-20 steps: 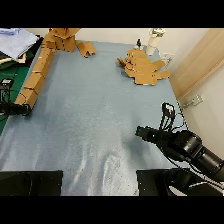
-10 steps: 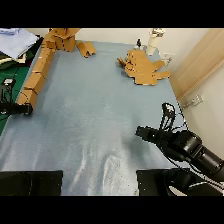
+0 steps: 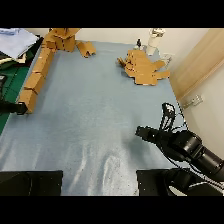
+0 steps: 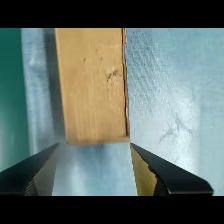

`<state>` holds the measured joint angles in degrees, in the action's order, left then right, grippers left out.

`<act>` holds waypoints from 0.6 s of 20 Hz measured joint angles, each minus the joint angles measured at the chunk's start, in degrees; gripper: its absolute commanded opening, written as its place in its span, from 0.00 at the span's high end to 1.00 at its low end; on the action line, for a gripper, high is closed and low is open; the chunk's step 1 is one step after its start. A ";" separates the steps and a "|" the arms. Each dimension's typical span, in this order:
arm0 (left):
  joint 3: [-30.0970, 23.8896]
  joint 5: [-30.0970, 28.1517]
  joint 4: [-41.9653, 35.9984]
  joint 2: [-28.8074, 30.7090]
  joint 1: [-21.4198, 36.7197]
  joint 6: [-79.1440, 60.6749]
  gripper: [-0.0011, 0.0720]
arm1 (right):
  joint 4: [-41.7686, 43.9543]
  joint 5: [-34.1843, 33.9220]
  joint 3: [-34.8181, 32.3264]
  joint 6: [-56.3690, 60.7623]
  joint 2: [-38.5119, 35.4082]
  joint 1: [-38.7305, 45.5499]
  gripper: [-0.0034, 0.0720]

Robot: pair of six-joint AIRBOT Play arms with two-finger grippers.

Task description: Fold the box.

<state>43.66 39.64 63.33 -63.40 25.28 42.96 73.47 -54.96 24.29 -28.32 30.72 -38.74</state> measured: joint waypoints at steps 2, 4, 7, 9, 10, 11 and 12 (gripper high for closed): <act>0.74 4.59 2.80 3.78 1.60 2.40 0.09 | 0.48 0.00 0.00 -0.02 0.02 0.00 0.95; 1.22 8.94 2.08 7.74 2.05 5.22 0.96 | 1.57 0.00 0.09 -0.90 0.46 0.02 0.95; 1.70 13.40 -4.48 12.96 -1.88 5.27 0.97 | 4.17 -0.02 2.23 -5.55 4.31 1.03 0.95; 1.81 14.84 -7.30 14.86 -8.22 5.51 0.97 | 6.69 -0.04 6.08 -10.67 9.62 2.60 0.95; 1.88 15.43 -7.72 15.10 -12.26 7.02 0.97 | 7.96 -0.02 8.59 -13.55 12.79 3.41 0.95; 1.92 15.61 -7.45 14.88 -16.20 9.25 0.97 | 9.27 -0.17 11.63 -16.61 16.52 4.17 0.95; 1.92 15.85 -6.47 14.12 -20.46 12.04 0.97 | 10.23 -0.35 14.69 -19.21 20.09 4.68 0.95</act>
<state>45.58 55.48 56.86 -49.28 4.82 55.00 83.70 -55.31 38.98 -47.53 50.81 -34.06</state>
